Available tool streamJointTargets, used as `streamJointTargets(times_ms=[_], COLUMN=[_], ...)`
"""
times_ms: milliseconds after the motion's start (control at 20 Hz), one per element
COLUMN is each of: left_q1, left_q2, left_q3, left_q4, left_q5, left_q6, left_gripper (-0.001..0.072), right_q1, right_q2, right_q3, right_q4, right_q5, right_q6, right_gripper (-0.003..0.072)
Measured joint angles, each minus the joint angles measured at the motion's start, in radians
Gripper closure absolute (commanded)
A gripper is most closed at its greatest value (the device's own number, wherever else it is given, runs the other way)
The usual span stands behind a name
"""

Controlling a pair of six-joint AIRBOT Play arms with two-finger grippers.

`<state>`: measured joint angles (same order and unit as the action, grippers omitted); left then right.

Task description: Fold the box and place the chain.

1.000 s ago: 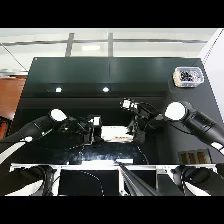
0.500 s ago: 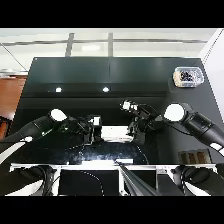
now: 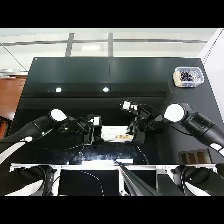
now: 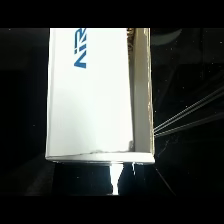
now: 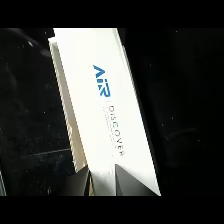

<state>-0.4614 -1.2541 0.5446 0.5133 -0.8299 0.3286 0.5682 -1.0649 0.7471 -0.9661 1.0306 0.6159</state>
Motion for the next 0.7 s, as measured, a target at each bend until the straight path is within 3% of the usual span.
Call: streamJointTargets(times_ms=[200,300,700], left_q1=[0.0,0.0,0.0], left_q2=[0.0,0.0,0.0], left_q3=[0.0,0.0,0.0], left_q4=[0.0,0.0,0.0], left_q5=[0.0,0.0,0.0], left_q6=[0.0,0.0,0.0], left_gripper=[0.0232,0.0232,0.0232], right_q1=[0.029,0.034,0.04], right_q2=[0.0,0.0,0.0], right_q3=[0.0,0.0,-0.001], right_q4=[-0.02,-0.027,-0.038], right_q5=[-0.006,-0.01,-0.02], right_q6=[0.008,0.016,0.034], right_gripper=[0.0542,0.0463,0.0462])
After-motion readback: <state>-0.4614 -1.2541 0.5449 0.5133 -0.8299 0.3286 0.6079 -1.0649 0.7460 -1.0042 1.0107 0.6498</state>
